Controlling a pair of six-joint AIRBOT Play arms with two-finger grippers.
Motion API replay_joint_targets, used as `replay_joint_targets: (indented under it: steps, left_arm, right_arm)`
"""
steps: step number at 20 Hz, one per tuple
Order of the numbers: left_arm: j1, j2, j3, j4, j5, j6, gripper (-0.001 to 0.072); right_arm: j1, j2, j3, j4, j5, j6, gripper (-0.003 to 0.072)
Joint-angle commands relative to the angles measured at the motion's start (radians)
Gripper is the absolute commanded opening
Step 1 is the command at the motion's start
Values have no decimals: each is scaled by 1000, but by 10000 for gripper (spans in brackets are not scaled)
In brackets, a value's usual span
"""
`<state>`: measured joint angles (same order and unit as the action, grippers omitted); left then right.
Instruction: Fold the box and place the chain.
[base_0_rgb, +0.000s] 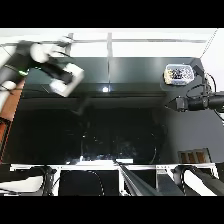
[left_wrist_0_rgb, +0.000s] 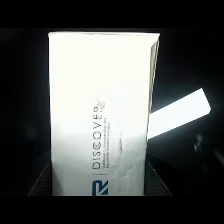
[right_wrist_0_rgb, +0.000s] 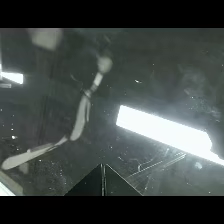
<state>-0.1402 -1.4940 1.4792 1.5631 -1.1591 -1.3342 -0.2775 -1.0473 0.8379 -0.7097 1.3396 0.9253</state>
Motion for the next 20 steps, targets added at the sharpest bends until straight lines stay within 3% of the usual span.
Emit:
replay_joint_targets:
  steps: [1,3,5,8,11,12,13,16,17,18,19,20]
  left_arm:
    - [303,-73,78,-130,26,-38,390]
    - [393,-157,159,-208,24,69,390]
    - [438,-250,251,-198,24,110,391]
    - [444,-397,375,-82,27,124,390]
    - [440,-511,459,-87,21,123,394]
    - [437,-530,489,-83,15,109,502]
    - [432,-534,518,-75,14,80,719]
    - [410,-495,671,-39,-47,-28,712]
    - [402,-449,681,-69,-51,-84,709]
    - [392,-396,661,-111,-55,-146,608]
    - [380,-336,629,-164,-71,-199,263]
    - [367,-269,573,-274,-95,-205,37]
  right_arm:
    - [0,1,0,2,3,23,15]
    - [0,1,0,2,11,33,15]
    - [1,1,0,2,8,37,15]
    - [1,1,0,2,-18,61,15]
    - [9,1,0,-3,-2,67,15]
    - [16,1,0,-2,-1,67,15]
    - [24,1,0,-1,-2,67,15]
    - [46,1,0,-1,-16,67,15]
    - [56,1,0,-1,-31,66,15]
    - [71,1,0,-2,-55,66,15]
    - [94,1,-2,-2,-79,66,15]
    - [127,0,-6,-6,-105,58,15]
